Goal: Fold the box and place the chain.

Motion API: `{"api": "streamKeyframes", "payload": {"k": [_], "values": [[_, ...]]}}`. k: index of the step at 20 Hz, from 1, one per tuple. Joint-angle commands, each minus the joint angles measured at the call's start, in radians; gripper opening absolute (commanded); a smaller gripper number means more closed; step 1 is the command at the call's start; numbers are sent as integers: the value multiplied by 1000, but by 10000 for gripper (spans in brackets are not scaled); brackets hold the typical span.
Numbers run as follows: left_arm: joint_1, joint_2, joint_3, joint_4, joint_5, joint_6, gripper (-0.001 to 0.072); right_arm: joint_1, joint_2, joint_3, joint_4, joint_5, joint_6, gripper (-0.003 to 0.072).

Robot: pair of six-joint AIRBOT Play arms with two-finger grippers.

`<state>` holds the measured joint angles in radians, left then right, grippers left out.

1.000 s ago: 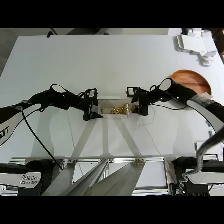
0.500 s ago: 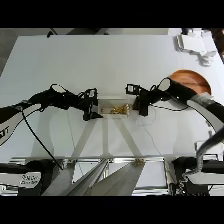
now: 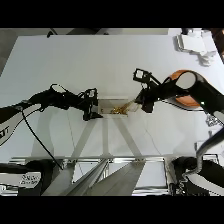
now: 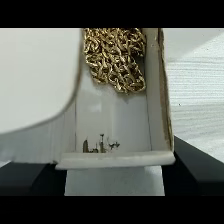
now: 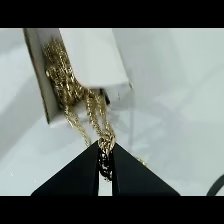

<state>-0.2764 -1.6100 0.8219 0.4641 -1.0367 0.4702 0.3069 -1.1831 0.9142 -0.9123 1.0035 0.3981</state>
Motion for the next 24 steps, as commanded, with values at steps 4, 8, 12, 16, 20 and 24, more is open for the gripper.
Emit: {"api": "streamKeyframes", "payload": {"k": [4,8,12,16,20,24], "values": [[0,0,1,0,0,0,212,121,48,24,286,-139,19,10],[0,0,1,0,0,0,211,172,48,37,404,-247,19,10],[0,0,1,0,0,0,212,172,48,53,533,-249,-42,10],[0,0,1,0,0,0,211,172,48,132,531,-266,-61,10],[0,0,1,0,0,0,211,172,48,214,526,-264,-61,10],[0,0,1,0,0,0,211,172,48,290,525,-264,-60,10]]}}
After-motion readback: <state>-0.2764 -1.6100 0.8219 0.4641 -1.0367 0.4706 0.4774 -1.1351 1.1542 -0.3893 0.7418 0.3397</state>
